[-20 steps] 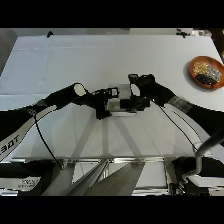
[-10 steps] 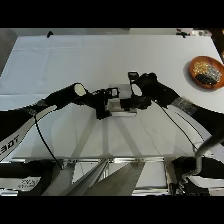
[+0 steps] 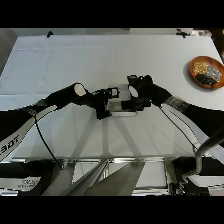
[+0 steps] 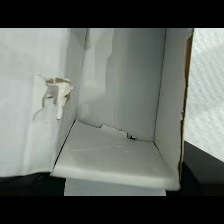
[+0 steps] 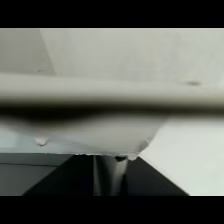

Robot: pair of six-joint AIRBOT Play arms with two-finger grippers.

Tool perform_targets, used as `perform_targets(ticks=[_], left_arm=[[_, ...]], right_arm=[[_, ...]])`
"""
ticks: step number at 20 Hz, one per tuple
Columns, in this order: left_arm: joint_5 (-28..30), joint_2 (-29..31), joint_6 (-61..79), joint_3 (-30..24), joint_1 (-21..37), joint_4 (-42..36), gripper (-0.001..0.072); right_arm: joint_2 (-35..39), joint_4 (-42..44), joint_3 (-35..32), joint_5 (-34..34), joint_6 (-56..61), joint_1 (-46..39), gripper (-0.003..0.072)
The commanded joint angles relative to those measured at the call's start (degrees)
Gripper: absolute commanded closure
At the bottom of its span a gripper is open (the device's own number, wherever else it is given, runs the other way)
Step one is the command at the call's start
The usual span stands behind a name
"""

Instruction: Fold the box and place the chain.

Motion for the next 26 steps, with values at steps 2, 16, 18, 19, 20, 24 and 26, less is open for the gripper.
perform_targets(ticks=[2, 16, 18, 19, 20, 24, 26], left_arm=[[0.0, 0.0, 0.2, 0.0, 0.0, 0.1, 0.0498], [0.0, 0.0, 0.2, 0.0, 0.0, 0.1, 0.0498], [0.0, 0.0, 0.2, 0.0, 0.0, 0.1, 0.0498], [0.0, 0.0, 0.2, 0.0, 0.0, 0.1, 0.0498], [0.0, 0.0, 0.2, 0.0, 0.0, 0.1, 0.0498], [0.0, 0.0, 0.2, 0.0, 0.0, 0.1, 0.0498], [0.0, 0.0, 0.2, 0.0, 0.0, 0.1, 0.0498]], right_arm=[[-0.4, 0.1, 0.0, 0.9, -2.9, 0.1, 0.0672], [-0.4, 0.7, 0.0, 1.9, -2.6, 0.1, 0.0673], [-0.3, 0.6, 0.0, 2.7, -2.9, 0.1, 0.0664], [-0.2, 0.7, 0.0, 3.1, -3.0, 0.1, 0.0547], [0.1, 0.7, 0.0, 3.4, -4.4, 0.1, 0.03], [4.1, -1.5, 0.0, 4.9, -7.3, 0.1, 0.0062], [7.5, -4.1, 0.0, 7.8, -9.9, 0.1, 0.0062]])
